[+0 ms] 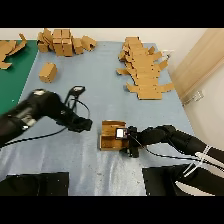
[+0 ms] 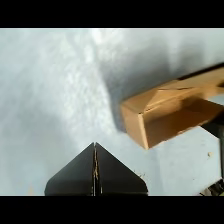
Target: Fold the box.
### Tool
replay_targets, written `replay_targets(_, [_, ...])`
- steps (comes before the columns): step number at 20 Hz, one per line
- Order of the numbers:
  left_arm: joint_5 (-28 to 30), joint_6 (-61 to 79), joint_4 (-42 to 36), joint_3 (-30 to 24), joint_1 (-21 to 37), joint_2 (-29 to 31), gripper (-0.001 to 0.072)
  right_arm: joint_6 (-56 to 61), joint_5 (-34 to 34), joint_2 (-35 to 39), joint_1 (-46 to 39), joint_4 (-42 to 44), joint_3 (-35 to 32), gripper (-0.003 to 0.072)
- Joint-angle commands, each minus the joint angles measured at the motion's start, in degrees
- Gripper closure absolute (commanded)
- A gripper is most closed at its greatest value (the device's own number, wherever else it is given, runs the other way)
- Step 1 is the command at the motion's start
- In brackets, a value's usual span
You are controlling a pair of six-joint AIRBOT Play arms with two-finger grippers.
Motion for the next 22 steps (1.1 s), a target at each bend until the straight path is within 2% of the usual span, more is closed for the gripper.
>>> replay_targets(1, [7.87, 42.64, -21.38, -4.96, 16.35, 2.14, 0.0697, 0.02, 0.07, 0.02, 0.0, 0.0, -0.02, 0.0171])
replay_targets(3, [9.84, 56.85, -22.27, -4.96, 20.24, -1.81, 0.0697, 0.02, 0.15, 0.02, -0.07, -0.02, -0.02, 0.0171])
replay_targets(4, [13.64, 63.32, -23.28, -4.96, 21.18, -4.79, 0.0697, 0.02, 0.15, 0.02, -0.04, -0.02, -0.02, 0.0171])
replay_targets(6, [21.86, 72.96, -31.23, -4.42, 21.51, -11.65, 0.0697, 0.02, 0.13, 0.02, -0.04, -0.02, -0.02, 0.0171])
replay_targets(8, [20.9, 87.32, -39.12, -2.84, 20.9, -17.44, 0.0696, 0.02, 0.15, 0.02, -0.04, -0.02, -0.02, 0.0171])
replay_targets(10, [19.37, 96.74, -46.66, -2.38, 19.58, -19.91, 0.0696, 0.02, 0.15, 0.02, -0.04, -0.02, -0.02, 0.0171])
replay_targets(13, [15.5, 101.74, -50.62, -2.56, 16.87, -19.19, 0.0698, 0.02, 0.15, 0.02, -0.04, -0.02, -0.02, 0.0171])
replay_targets(16, [15.74, 105.85, -50.51, -5.03, 14.45, -17.64, 0.0699, 0.02, 0.15, 0.02, -0.04, -0.02, -0.02, 0.0171])
replay_targets(19, [18.34, 107.93, -50.42, -10.32, 13.18, -15.08, 0.07, 0.02, 0.15, 0.02, -0.04, -0.02, -0.02, 0.0171])
replay_targets(22, [21.4, 106.73, -49.92, -17.25, 12.17, -9.07, 0.0699, 0.04, 0.15, 0.02, -0.07, -0.07, -0.02, 0.0171])
